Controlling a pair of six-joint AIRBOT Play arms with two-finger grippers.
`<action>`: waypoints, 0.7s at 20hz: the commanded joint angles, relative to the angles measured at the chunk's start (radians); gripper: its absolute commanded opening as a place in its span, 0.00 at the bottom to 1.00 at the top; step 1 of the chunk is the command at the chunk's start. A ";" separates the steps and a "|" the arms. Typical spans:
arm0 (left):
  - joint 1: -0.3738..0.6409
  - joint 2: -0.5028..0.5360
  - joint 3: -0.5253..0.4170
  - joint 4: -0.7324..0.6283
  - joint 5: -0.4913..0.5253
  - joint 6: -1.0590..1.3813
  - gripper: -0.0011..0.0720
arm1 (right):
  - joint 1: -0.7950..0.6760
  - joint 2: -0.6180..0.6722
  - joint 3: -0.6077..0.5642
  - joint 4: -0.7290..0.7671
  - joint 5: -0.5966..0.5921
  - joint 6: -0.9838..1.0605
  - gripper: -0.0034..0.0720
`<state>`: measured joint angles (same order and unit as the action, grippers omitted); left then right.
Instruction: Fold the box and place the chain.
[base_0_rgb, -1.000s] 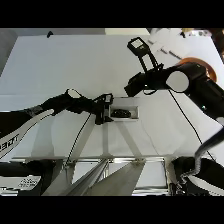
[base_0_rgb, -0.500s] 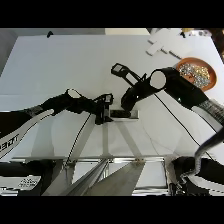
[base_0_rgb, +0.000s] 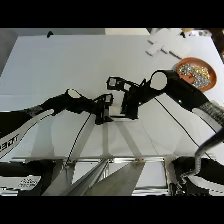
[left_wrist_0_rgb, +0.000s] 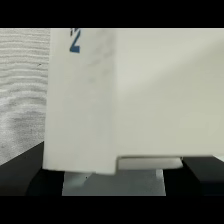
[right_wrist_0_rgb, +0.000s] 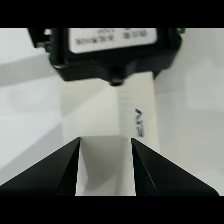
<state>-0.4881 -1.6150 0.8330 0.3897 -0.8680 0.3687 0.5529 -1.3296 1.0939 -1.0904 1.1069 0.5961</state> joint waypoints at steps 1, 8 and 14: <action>0.000 0.001 0.000 0.000 0.000 0.001 0.30 | 0.001 0.001 0.000 -0.083 -0.070 -0.021 0.52; 0.000 0.001 0.000 0.000 0.000 0.001 0.30 | 0.001 0.001 -0.029 -0.083 -0.063 -0.021 0.42; 0.000 0.001 0.000 0.000 0.000 0.001 0.30 | 0.001 0.002 -0.044 -0.084 -0.071 -0.020 0.25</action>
<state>-0.4881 -1.6150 0.8330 0.3878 -0.8665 0.3687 0.5537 -1.3285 1.0550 -1.1687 1.0424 0.5751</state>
